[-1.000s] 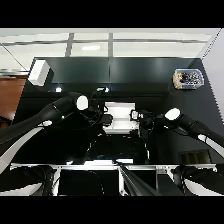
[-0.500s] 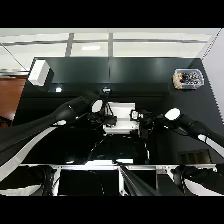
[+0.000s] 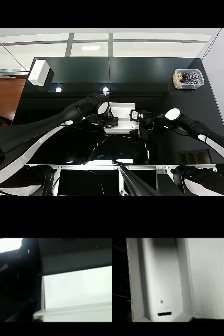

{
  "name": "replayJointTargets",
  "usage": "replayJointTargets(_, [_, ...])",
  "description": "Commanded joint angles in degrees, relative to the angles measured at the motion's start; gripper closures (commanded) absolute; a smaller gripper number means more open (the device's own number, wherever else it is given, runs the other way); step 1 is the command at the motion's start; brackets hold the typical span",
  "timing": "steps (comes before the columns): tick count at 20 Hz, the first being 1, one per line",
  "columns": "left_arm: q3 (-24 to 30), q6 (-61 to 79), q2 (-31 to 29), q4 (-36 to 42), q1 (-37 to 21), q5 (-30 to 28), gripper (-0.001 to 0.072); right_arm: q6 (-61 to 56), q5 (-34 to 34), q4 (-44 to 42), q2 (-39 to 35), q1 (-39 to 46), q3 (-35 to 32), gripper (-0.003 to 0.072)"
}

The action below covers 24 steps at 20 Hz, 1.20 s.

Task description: Fold the box and place the chain.

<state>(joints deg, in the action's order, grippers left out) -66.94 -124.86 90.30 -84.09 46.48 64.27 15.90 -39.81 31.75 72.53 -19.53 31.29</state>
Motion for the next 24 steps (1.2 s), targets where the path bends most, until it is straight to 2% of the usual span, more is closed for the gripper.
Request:
replayJointTargets(1, [-0.68,-1.86,0.52,0.09,0.42,0.33,0.0497,-0.02,-0.04,0.0,0.02,-0.04,0.0,0.0559])
replayJointTargets(2, [-0.94,-1.86,0.55,0.09,0.42,0.35,0.0556,-0.02,-0.04,0.0,0.02,-0.04,0.0,0.0559])
replayJointTargets(4, [-1.44,-1.86,0.52,0.02,0.42,0.33,0.0611,-0.02,-0.04,0.0,0.02,-0.04,0.0,0.0559])
replayJointTargets(5, [-1.55,-1.86,0.55,0.02,0.42,0.35,0.0668,-0.02,-0.04,0.0,0.02,-0.04,0.0,0.0559])
replayJointTargets(8, [-1.7,-1.86,0.55,0.04,0.42,0.46,0.0685,-0.02,-0.04,0.0,0.02,-0.04,0.0,0.0559])
replayJointTargets(9, [-1.75,-1.86,0.52,0.15,0.39,0.59,0.0649,-0.02,-0.04,0.0,0.02,-0.04,0.0,0.0559])
replayJointTargets(11, [-1.81,-1.88,0.55,0.09,0.39,1.03,0.0271,-0.02,-0.04,0.0,0.02,-0.04,0.0,0.0559])
replayJointTargets(14, [-1.81,-2.91,0.55,-1.38,0.42,1.16,0.0254,-0.02,-0.04,0.0,0.02,-0.04,0.0,0.0559])
replayJointTargets(15, [-1.81,-3.61,0.55,-2.14,0.42,1.09,0.0282,-0.02,-0.04,0.0,0.02,-0.04,0.0,0.0559])
replayJointTargets(17, [-1.81,-4.24,0.55,-2.64,0.39,0.85,0.061,-0.02,-0.04,0.0,0.02,-0.04,0.0,0.0559])
replayJointTargets(18, [-1.81,-4.2,0.55,-2.64,0.42,0.68,0.0666,-0.02,-0.04,0.0,0.02,-0.04,0.0,0.0559])
replayJointTargets(19, [-1.81,-4.17,0.55,-2.67,0.42,0.7,0.0685,-0.02,-0.04,0.0,0.02,-0.04,0.0,0.056])
replayJointTargets(23, [-1.81,-4.17,0.55,-2.67,0.42,0.72,0.0686,-0.02,-0.02,-0.09,0.02,-0.04,0.0,0.0557])
replayJointTargets(24, [-1.81,-4.2,0.55,-2.67,0.42,0.79,0.0686,-0.04,0.07,-0.15,0.02,-0.04,0.0,0.046])
